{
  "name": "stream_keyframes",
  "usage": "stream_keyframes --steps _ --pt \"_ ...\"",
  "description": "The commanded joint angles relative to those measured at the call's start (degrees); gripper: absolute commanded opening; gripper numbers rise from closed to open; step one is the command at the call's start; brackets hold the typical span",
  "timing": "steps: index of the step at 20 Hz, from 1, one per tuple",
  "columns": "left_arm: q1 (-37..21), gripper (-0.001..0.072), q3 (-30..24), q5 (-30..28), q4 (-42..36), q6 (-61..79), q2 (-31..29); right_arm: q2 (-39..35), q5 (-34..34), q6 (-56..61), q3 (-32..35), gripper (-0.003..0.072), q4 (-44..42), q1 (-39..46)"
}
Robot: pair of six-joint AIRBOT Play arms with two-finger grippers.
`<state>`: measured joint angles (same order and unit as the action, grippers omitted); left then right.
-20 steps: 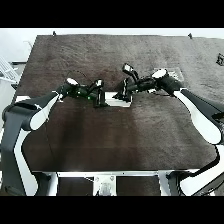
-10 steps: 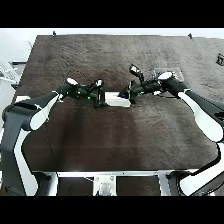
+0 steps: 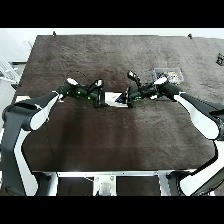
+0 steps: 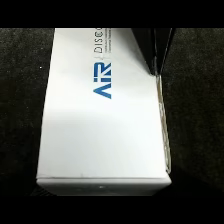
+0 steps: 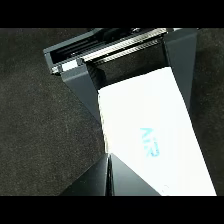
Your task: Fold the box and place the chain.
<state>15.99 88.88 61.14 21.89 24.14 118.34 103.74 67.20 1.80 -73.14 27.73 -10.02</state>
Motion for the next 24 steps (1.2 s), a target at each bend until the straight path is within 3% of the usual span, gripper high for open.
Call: stream_keyframes --steps 1,5,10,16,21,22,23,24 --pt "-0.04 0.0419 0.00 -0.04 -0.04 -0.13 -0.02 0.22 -0.96 2.29 -0.07 0.0015 0.98 -0.15" --pt "-0.07 0.0419 0.00 -0.09 -0.04 -0.13 -0.02 -4.04 -0.28 2.01 -1.03 0.0014 -6.47 -0.04" --pt "-0.07 0.0419 0.00 -0.09 -0.04 -0.13 -0.02 -19.67 -3.91 6.05 0.24 0.0013 -10.14 0.26" --pt "-0.04 0.0419 0.00 -0.04 -0.07 -0.13 -0.02 -34.49 -9.16 10.21 11.19 0.0014 -8.07 1.18" --pt "-0.04 0.0418 0.00 1.66 -0.11 -0.24 -0.02 -36.70 -9.20 10.19 19.98 0.0015 -7.21 2.73" --pt "-0.04 0.0278 0.00 0.70 -0.52 -0.35 -0.02 -36.72 -9.20 10.19 21.00 0.0015 -7.19 2.78" --pt "-0.24 0.0023 0.00 0.59 -0.55 -1.14 -0.28 -36.72 -9.16 10.21 21.75 0.0015 -7.21 2.84" --pt "-0.59 0.0021 0.00 -0.63 -0.68 -2.80 -0.85 -36.72 -9.16 10.21 22.08 0.0015 -7.19 2.84"
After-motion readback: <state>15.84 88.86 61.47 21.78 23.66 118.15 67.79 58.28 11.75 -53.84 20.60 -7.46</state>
